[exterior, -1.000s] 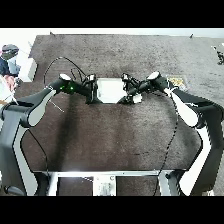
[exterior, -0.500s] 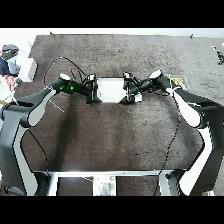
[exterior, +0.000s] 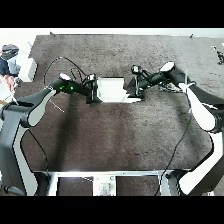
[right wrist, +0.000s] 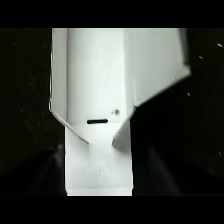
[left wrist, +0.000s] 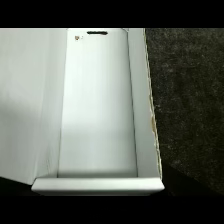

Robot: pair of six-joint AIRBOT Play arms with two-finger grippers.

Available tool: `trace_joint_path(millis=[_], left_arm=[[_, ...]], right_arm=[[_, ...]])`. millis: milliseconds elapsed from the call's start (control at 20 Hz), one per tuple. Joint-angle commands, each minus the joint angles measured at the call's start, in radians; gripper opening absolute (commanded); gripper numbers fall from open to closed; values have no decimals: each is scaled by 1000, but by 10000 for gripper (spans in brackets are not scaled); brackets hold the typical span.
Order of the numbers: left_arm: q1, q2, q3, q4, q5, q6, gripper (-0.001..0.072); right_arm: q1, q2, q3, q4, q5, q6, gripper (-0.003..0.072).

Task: Fold the box and place the chain.

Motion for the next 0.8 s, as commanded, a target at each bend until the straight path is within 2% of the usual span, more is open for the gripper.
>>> trace_joint_path(millis=[0, 50, 100, 200, 450, 750], left_arm=[[0, -1, 0, 1, -1, 0, 485], [0, -1, 0, 1, -1, 0, 485], [0, -1, 0, 1, -1, 0, 485], [0, -1, 0, 1, 0, 0, 485], [0, -1, 0, 1, 0, 0, 485], [0, -1, 0, 1, 0, 0, 485]], right_arm=[[-26, 70, 1, 37, 89, 89, 274], [-26, 77, 1, 105, 122, 89, 69], [-21, 79, 0, 179, 133, 89, 13], [11, 73, -2, 247, 85, 88, 12], [80, 26, -4, 274, -157, 88, 12], [81, -24, -5, 285, -266, 88, 11]])
